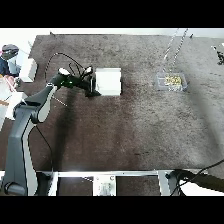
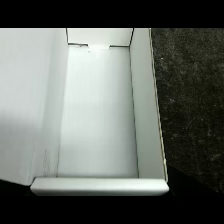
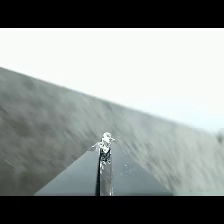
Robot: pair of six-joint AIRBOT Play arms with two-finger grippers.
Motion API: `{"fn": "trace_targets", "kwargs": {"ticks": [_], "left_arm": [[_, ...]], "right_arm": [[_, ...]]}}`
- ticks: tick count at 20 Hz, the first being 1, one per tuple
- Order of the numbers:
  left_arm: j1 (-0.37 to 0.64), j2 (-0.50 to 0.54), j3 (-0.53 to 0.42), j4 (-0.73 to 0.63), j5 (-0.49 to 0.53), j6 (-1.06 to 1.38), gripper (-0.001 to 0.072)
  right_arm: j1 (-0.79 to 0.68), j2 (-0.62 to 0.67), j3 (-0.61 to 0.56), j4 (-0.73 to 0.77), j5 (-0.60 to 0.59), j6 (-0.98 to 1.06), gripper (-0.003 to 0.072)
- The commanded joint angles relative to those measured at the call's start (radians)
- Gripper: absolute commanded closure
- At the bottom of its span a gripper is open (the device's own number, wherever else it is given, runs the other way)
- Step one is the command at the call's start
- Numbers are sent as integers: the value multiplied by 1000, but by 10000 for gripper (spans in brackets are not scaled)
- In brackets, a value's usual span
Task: Fold the box and place the chain.
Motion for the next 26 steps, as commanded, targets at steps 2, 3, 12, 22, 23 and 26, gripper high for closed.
{"fn": "trace_targets", "kwargs": {"ticks": [2, 3, 12, 22, 23, 26], "left_arm": [[1, -1, 0, 0, 0, -2, 228], [1, -1, 0, 0, 0, -2, 228], [1, -1, 0, 0, 1, -2, 228], [1, -1, 0, 0, 0, -2, 228], [1, -1, 0, 0, 0, -3, 228], [1, -1, 0, 0, 0, -3, 228]], "right_arm": [[143, 9, 0, 32, -60, -25, 677], [174, 0, -5, 36, -57, -34, 676], [349, -161, -15, 141, -39, -51, 676], [366, -432, -164, 294, -89, -50, 639], [358, -462, -164, 258, -90, -45, 480], [288, -478, -164, 186, -33, 48, 452]]}}
